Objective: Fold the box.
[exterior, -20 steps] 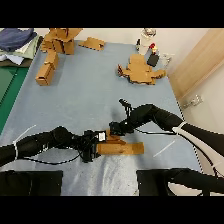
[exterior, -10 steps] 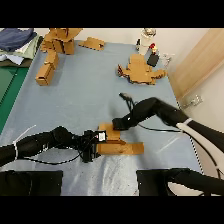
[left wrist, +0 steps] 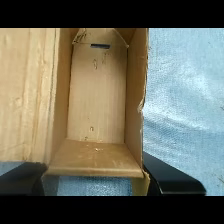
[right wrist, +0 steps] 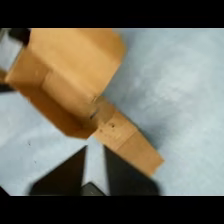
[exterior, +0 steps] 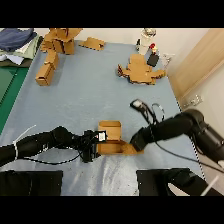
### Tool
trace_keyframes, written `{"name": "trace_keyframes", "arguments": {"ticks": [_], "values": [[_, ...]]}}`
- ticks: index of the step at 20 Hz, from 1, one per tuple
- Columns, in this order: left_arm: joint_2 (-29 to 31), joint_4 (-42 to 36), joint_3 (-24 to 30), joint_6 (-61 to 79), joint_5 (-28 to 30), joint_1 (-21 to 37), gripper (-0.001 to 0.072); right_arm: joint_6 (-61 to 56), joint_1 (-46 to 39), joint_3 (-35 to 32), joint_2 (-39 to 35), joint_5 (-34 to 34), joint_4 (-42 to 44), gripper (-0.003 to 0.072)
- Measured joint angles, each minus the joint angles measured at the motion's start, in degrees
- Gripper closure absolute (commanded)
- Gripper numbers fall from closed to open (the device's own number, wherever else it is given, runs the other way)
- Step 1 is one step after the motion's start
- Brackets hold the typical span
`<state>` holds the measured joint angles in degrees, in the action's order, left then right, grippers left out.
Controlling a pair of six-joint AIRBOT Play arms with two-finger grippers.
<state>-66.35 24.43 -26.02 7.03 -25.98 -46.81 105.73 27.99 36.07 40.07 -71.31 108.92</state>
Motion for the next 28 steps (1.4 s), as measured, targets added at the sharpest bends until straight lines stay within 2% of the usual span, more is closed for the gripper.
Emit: {"name": "trace_keyframes", "arguments": {"ticks": [3,6,10,16,17,18,19,24,26,27,28], "values": [[0.0,0.0,0.0,0.0,0.0,0.0,0.0183,8.02,1.49,-5.57,-1.44,2.51,-0.94,0.0225],[0.0,0.0,0.0,0.0,0.0,0.0,0.0183,19.1,2.05,-8.22,1.42,8.0,-1.44,0.0225],[0.0,0.0,0.0,0.0,0.0,0.0,0.0183,30.49,2.34,-9.22,6.56,15.45,-0.72,0.0225],[0.0,0.0,0.0,0.0,0.0,0.0,0.0183,41.13,2.43,-9.46,9.77,19.02,4.87,0.023],[0.0,0.0,0.0,0.0,0.0,0.0,0.0183,42.64,2.43,-9.46,9.92,19.26,5.75,0.0294],[0.0,0.02,0.0,0.0,0.0,0.0,0.0183,44.3,2.43,-9.46,10.03,19.54,6.73,0.0428],[0.0,0.02,0.0,0.0,0.0,0.0,0.0183,45.72,2.43,-9.49,10.12,19.89,7.5,0.0471],[0.0,0.0,0.0,-0.04,0.02,0.0,0.0183,49.7,2.43,-9.51,10.34,21.55,11.13,0.0473],[0.0,-0.02,0.0,-0.13,0.04,0.0,0.0183,50.25,2.45,-9.51,10.56,21.92,11.98,0.041],[0.0,-0.02,0.0,-0.13,0.04,0.0,0.0183,50.36,2.43,-9.51,10.75,22.03,12.39,0.0243],[0.0,-0.04,0.0,-0.17,0.09,0.0,0.0183,50.58,2.45,-9.51,10.95,22.01,12.83,0.0205]]}}
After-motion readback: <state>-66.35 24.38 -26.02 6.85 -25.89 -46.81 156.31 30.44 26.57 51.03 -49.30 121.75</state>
